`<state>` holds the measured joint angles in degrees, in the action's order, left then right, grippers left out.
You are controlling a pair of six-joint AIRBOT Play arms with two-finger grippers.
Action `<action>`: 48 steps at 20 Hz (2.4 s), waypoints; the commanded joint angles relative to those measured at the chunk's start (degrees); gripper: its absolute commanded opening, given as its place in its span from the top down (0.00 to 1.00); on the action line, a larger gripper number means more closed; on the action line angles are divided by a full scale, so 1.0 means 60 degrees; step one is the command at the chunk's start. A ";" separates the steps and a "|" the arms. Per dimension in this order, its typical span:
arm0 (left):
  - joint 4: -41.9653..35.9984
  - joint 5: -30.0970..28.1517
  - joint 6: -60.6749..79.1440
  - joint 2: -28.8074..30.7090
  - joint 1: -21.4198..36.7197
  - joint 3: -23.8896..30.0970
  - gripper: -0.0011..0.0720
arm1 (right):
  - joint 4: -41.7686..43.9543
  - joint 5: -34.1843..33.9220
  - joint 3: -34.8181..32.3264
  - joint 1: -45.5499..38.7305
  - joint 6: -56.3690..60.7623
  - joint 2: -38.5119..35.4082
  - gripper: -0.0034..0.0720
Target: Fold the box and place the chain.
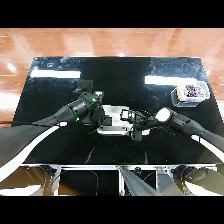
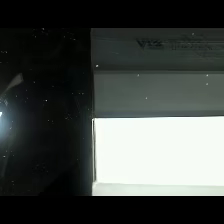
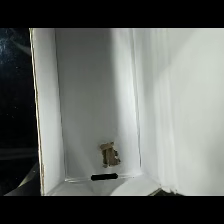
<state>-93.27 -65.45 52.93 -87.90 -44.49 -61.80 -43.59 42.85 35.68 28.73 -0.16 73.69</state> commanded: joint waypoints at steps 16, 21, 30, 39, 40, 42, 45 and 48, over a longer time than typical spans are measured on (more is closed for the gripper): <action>-0.0029 -0.0772 0.0073 0.0000 -0.0040 -0.0576 0.35 | 0.0000 0.0109 0.0000 0.0000 0.0000 0.0007 0.23; -0.0018 -0.0874 0.0073 -0.0004 -0.0040 -0.0572 0.35 | 0.0004 0.0109 0.0000 0.0000 0.0000 0.0007 0.23; -0.0015 -0.0820 0.0069 -0.0149 -0.0018 -0.0546 0.38 | 0.0004 0.0106 0.0000 0.0000 0.0000 0.0007 0.23; -0.0142 -0.0841 0.0117 -0.0219 -0.0018 -0.0550 0.96 | 0.0007 0.0117 0.0004 -0.0004 0.0004 0.0007 0.23; -0.0138 -0.0849 0.0117 -0.0219 -0.0018 -0.0550 0.95 | 0.0036 0.0164 0.0004 -0.0004 0.0025 0.0004 0.08; -0.0138 -0.0892 0.0113 -0.0219 -0.0018 -0.0550 0.96 | -0.0051 0.0164 0.0007 -0.0011 0.0273 -0.0015 0.01; -0.0109 -0.1045 0.0109 -0.0211 0.0033 -0.0550 0.96 | -0.0994 0.0244 0.0015 -0.0029 0.1005 -0.0342 0.01; -0.0102 -0.1093 0.0018 -0.0193 0.0222 -0.0550 0.96 | -0.2116 0.0860 0.0025 -0.0029 0.2146 -0.0882 0.01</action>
<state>-94.17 -71.53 53.63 -89.17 -43.92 -65.10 -50.28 45.39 35.73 28.60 6.50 70.65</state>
